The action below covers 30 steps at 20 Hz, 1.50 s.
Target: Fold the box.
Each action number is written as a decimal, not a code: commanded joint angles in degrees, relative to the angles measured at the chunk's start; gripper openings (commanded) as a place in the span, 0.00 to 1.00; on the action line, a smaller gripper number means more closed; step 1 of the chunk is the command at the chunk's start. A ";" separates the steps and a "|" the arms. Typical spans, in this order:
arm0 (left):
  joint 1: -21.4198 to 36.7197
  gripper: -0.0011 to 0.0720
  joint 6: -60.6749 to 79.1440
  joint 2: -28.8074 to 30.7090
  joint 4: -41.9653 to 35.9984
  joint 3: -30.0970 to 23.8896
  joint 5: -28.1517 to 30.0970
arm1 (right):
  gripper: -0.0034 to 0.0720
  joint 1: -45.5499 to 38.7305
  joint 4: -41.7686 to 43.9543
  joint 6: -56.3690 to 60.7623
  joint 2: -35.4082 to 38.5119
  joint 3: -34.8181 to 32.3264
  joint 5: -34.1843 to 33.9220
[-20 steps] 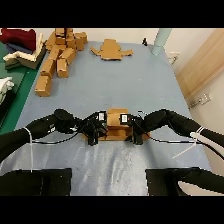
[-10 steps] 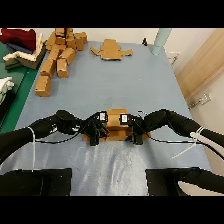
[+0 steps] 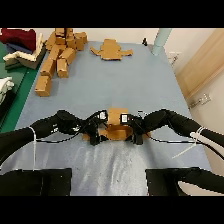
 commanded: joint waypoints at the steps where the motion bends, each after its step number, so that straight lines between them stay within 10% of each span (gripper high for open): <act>1: -0.26 0.90 0.00 -0.04 0.39 0.02 0.04 | 0.76 0.04 0.07 0.02 0.00 0.02 -0.02; 7: -0.26 0.89 -0.02 -0.04 0.39 0.02 0.04 | 0.76 0.04 0.07 0.02 0.00 0.02 0.00; 8: -0.26 0.78 -0.07 -0.04 0.42 0.02 0.09 | 0.76 0.04 0.07 0.04 -0.02 0.02 0.00; 10: -0.22 0.03 -0.48 0.11 1.95 0.02 0.11 | 0.76 0.04 0.07 0.02 0.00 0.02 0.00; 18: -0.13 0.03 -38.53 17.20 30.16 0.04 2.27 | 0.76 0.04 0.07 0.02 0.00 0.02 0.00; 24: 5.20 0.03 -111.67 35.12 65.55 -0.55 -9.44 | 0.76 0.04 0.07 0.02 0.00 0.02 0.00; 30: 10.80 0.03 -121.87 27.39 54.95 -6.86 -8.17 | 0.76 0.04 0.07 0.04 0.00 0.02 0.00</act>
